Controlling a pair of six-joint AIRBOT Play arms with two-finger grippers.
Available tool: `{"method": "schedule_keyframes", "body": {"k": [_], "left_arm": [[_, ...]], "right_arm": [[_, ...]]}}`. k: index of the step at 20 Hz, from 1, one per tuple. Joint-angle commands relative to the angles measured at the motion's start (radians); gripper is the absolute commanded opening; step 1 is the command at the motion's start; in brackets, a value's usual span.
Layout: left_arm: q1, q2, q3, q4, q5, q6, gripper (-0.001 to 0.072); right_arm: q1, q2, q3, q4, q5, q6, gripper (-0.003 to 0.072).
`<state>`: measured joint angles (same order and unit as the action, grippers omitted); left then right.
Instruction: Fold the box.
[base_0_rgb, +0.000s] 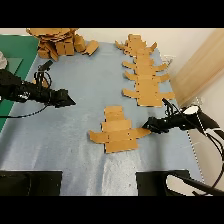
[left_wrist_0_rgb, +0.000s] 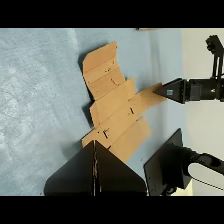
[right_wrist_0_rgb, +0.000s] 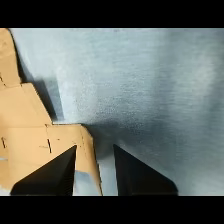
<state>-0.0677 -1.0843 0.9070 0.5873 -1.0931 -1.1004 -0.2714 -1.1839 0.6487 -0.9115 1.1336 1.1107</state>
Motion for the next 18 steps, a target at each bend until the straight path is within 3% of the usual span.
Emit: {"method": "schedule_keyframes", "body": {"k": [1,6,7,14,15,16,17,18], "left_arm": [[0.001,-0.001,0.000,0.000,-0.013,-0.001,0.0014],[0.001,-0.006,0.000,0.000,-0.026,-0.017,0.0014],[0.001,-0.018,0.000,0.000,-0.041,-0.019,0.0015],[0.001,-0.172,0.011,-0.035,-0.077,-0.008,0.0015],[0.001,-0.184,0.014,-0.035,-0.078,-0.001,0.0015],[0.001,-0.194,0.016,-0.035,-0.076,0.006,0.0015],[0.001,-0.204,0.022,-0.036,-0.078,0.013,0.0032],[0.001,-0.217,0.031,-0.044,-0.077,0.013,0.0197]], "right_arm": [[0.006,-0.101,0.071,-0.002,0.119,-0.048,0.0369],[0.013,-0.113,0.071,0.045,0.140,-0.092,0.0342],[0.021,-0.113,0.071,0.045,0.138,-0.097,0.0286],[0.087,-0.148,0.071,0.035,0.138,-0.098,0.0285],[0.087,-0.148,0.071,0.035,0.140,-0.098,0.0257],[0.088,-0.148,0.071,0.039,0.142,-0.098,0.0119],[0.093,-0.148,0.071,0.050,0.145,-0.103,0.0036],[0.102,-0.147,0.071,0.093,0.154,-0.139,0.0001]]}}
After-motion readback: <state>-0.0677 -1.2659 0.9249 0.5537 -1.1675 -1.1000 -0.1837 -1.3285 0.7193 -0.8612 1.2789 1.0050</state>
